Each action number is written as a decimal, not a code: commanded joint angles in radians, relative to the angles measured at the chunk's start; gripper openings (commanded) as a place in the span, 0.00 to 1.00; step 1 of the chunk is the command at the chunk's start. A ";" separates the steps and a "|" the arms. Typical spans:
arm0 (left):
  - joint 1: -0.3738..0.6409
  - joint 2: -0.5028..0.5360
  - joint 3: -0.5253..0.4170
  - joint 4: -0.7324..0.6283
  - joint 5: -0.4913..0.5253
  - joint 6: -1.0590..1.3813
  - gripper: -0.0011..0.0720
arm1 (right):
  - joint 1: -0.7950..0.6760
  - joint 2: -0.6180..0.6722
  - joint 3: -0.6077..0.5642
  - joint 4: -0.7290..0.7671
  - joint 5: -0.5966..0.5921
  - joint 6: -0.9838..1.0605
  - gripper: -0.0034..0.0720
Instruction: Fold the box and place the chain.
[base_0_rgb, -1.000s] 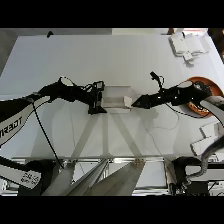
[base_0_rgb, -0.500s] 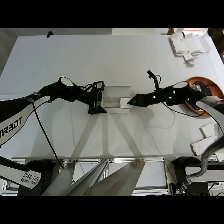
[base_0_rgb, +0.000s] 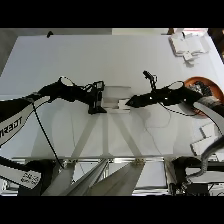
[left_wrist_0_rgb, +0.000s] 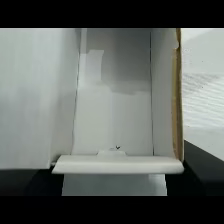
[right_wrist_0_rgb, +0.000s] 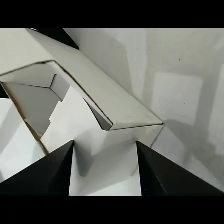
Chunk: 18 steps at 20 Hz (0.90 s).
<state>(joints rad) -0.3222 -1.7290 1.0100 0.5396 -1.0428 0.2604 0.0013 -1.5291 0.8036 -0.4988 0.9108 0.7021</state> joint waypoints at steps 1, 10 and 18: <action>0.000 0.000 0.000 0.003 -0.001 0.005 0.45 | 0.003 0.028 0.001 -0.032 -0.029 0.000 0.60; 0.000 0.000 0.000 0.003 -0.002 0.005 0.45 | 0.022 0.098 0.003 -0.108 -0.057 0.124 0.72; 0.000 0.000 0.000 0.003 -0.002 0.005 0.45 | 0.167 0.097 0.047 -0.492 -0.190 0.494 0.75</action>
